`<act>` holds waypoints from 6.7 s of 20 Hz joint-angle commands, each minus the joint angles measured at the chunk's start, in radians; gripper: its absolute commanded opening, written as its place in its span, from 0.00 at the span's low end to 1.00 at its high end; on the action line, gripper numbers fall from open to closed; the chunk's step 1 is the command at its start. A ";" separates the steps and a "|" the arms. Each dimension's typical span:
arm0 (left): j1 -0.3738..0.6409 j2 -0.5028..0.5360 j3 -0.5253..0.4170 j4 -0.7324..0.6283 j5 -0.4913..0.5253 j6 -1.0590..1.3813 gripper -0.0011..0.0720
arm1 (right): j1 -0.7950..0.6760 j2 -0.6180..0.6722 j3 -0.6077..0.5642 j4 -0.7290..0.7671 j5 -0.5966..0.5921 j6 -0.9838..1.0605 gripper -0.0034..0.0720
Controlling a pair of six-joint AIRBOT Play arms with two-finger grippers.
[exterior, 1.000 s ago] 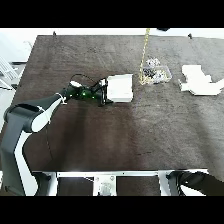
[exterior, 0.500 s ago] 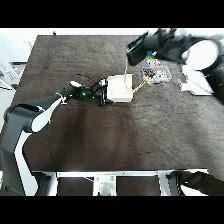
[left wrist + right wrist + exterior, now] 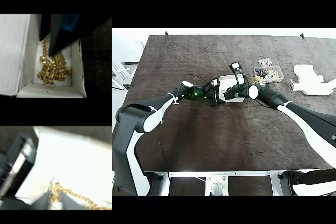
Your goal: Fold the box and place the chain.
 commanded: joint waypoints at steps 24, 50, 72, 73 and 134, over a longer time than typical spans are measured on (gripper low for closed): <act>0.000 0.000 0.000 0.000 0.000 0.000 0.41 | -0.459 -0.234 0.158 0.510 0.132 -0.396 0.76; 0.000 0.000 0.000 0.000 0.000 0.000 0.41 | -0.312 0.472 0.211 0.498 0.231 -0.439 0.05; 0.000 0.000 0.000 0.000 0.000 0.000 0.41 | -0.036 0.445 -0.034 0.448 -0.039 -0.367 0.05; 0.000 0.000 0.000 0.000 0.000 0.000 0.41 | -0.036 0.420 -0.047 0.449 -0.056 -0.367 0.05; 0.000 0.000 0.000 0.000 -0.001 0.000 0.41 | -0.446 -0.259 0.219 0.476 0.099 -0.328 0.72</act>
